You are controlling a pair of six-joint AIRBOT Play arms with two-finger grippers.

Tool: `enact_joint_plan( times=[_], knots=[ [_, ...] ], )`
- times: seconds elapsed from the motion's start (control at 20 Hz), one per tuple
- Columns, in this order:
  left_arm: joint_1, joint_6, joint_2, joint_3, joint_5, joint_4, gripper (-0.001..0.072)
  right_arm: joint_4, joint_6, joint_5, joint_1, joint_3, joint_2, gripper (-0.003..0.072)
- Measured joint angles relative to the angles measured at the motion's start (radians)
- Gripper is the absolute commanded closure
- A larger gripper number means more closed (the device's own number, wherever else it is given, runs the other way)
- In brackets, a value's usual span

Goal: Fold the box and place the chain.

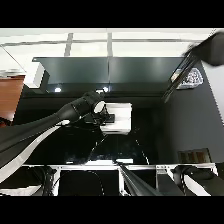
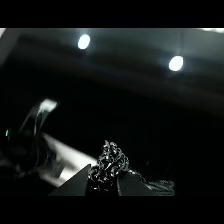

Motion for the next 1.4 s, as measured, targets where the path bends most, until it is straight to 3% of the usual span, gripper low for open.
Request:
enact_joint_plan(
  times=[0.3, 0.6, 0.95, 1.15, 1.4],
  knots=[
    [0.000, 0.000, 0.000, 0.000, 0.000, 0.000, 0.0682, 0.190, -0.038, 0.003, 0.066, -0.157, -0.003, 0.0671],
    [0.000, 0.000, 0.000, 0.000, 0.000, 0.000, 0.0682, 0.383, -0.077, -0.067, 0.124, -0.195, -0.047, 0.0670],
    [0.000, 0.000, 0.000, 0.000, 0.001, 0.003, 0.0682, 0.364, -0.086, -0.144, 0.203, -0.235, -0.107, 0.0670],
    [0.000, 0.000, 0.000, 0.000, 0.001, 0.003, 0.0682, 0.305, -0.070, -0.210, 0.222, -0.372, -0.118, 0.0670],
    [0.000, 0.000, 0.000, 0.000, 0.001, 0.003, 0.0682, 0.306, -0.051, -0.412, 0.272, -0.559, -0.142, 0.0669]
  ],
)
